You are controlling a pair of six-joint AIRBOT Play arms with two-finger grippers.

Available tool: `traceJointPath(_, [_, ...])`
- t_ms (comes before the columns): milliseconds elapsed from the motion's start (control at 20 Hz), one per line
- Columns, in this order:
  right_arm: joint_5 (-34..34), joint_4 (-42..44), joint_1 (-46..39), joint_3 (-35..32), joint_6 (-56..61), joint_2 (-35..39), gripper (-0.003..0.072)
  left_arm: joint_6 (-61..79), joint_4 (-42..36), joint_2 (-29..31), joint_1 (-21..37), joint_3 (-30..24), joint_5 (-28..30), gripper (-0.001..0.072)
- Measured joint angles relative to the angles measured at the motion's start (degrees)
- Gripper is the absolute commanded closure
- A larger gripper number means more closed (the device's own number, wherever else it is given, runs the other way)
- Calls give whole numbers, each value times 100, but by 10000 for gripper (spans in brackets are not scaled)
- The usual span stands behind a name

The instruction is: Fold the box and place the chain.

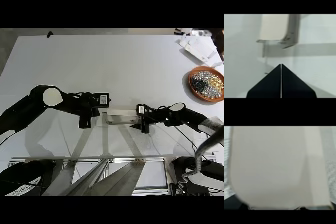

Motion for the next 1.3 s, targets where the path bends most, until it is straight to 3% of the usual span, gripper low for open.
traceJointPath(150, [2, 0, 0, 0, -2, 0, 365, 50, -671, -57, -144, 0, -286, 704])
traceJointPath(250, [4, 0, 0, 0, -2, 0, 365, 186, -1239, -199, -299, 0, 15, 704])
traceJointPath(600, [9, 0, 0, 0, -2, 0, 365, 380, -2806, -1119, -570, 0, 2747, 705])
traceJointPath(750, [13, 0, -2, 0, -2, 0, 365, 323, -3095, -1617, -586, 2, 3373, 703])
traceJointPath(1000, [20, 11, -2, 0, 2, 0, 365, -146, -3257, -2227, -590, 4, 3705, 705])
traceJointPath(1300, [9, 0, -2, 0, -7, 0, 365, -334, -3228, -2170, -592, 4, 3755, 694])
